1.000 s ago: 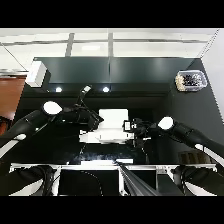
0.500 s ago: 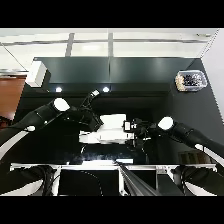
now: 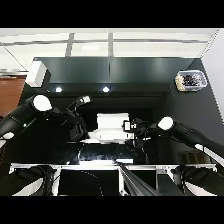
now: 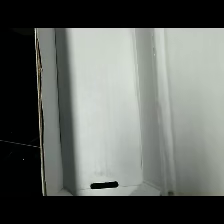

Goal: Fold the box and place the chain.

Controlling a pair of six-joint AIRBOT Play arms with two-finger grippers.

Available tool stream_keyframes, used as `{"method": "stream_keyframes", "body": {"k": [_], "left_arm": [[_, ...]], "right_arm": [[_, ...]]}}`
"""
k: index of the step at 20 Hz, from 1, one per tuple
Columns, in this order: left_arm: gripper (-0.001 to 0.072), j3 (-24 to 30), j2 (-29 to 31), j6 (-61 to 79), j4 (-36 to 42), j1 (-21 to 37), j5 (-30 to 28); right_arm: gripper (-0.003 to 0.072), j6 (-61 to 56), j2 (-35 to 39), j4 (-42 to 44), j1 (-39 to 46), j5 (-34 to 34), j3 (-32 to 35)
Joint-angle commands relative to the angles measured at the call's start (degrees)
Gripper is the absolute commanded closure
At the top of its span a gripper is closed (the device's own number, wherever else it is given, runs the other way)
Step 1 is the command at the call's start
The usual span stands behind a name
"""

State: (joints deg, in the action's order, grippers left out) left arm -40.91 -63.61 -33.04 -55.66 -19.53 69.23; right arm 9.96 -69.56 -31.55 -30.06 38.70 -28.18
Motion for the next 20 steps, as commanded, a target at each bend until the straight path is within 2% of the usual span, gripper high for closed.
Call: {"method": "stream_keyframes", "body": {"k": [1,3,6,8,10,13,15,19,20], "left_arm": [[0.0,2.93,1.2,13.79,-5.62,-1.64,-0.48],[0.0001,5.11,1.2,19.65,-4.13,-4.74,-6.32],[0.0015,6.69,1.16,19.91,-2.84,-9.86,-16.81],[0.0124,6.73,0.9,19.91,-2.03,-12.09,-19.3],[0.0185,6.73,0.55,19.85,-2.05,-13.16,-19.8],[0.0448,6.73,0.52,19.8,1.4,-13.25,-21.03],[0.056,6.73,0.52,19.78,3.17,-13.25,-20.57],[0.0571,6.73,-0.48,19.78,9.09,-13.25,-20.81],[0.0619,6.73,-1.46,19.8,10.54,-13.25,-21.16]], "right_arm": [[0.0317,-0.02,0.0,-0.02,-0.04,0.0,0.0],[0.0317,-0.02,0.0,-0.02,-0.04,0.0,0.0],[0.0317,-0.02,0.0,0.0,-0.04,0.0,0.0],[0.0317,-0.02,0.0,0.0,-0.04,0.0,0.0],[0.0317,-0.02,0.0,0.0,-0.04,-0.02,0.0],[0.0317,-0.04,-0.02,0.0,-0.04,-0.04,0.0],[0.0317,-0.04,-0.02,0.0,-0.04,-0.07,0.0],[0.0317,-0.09,-0.02,0.0,-0.04,-0.13,0.0],[0.0317,-0.09,-0.02,0.0,-0.04,-0.15,0.0]]}}
